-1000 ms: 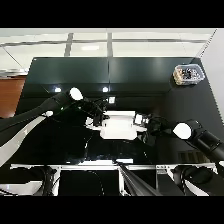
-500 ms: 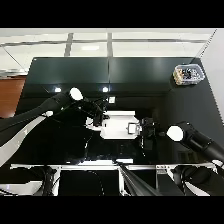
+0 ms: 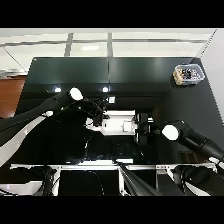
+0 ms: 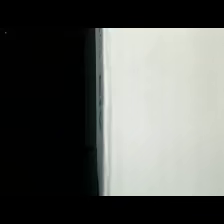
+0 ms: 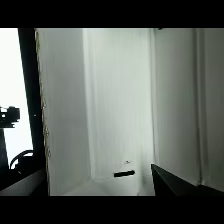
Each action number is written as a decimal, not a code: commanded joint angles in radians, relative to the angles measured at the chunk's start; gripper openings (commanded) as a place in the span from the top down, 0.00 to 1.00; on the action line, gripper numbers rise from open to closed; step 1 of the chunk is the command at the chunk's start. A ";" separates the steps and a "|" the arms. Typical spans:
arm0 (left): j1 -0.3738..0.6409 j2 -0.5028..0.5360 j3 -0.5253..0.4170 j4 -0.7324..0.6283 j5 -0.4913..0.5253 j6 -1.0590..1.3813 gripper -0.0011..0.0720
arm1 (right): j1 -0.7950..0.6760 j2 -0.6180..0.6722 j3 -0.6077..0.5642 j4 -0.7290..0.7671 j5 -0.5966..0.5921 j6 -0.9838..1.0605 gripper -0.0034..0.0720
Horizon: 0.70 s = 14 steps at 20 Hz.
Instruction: Fold the box and place the chain.
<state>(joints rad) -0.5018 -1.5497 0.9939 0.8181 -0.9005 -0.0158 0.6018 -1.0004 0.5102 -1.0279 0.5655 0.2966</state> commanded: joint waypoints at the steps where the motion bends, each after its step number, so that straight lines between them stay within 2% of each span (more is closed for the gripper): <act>1: 0.000 -0.001 0.000 0.000 0.000 0.000 0.95 | -0.053 -0.002 0.034 0.031 0.048 -0.003 0.01; 10: 0.000 -0.006 0.000 0.000 0.000 0.000 0.95 | -0.219 -0.006 0.034 0.291 0.063 -0.212 0.01; 14: 0.000 -0.007 0.000 0.000 -0.002 0.000 0.95 | -0.253 -0.049 0.034 0.405 0.092 -0.320 0.01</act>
<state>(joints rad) -0.5018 -1.5555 0.9943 0.8177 -0.9001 -0.0166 0.3756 -1.0248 0.5430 -0.7311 0.6334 0.0704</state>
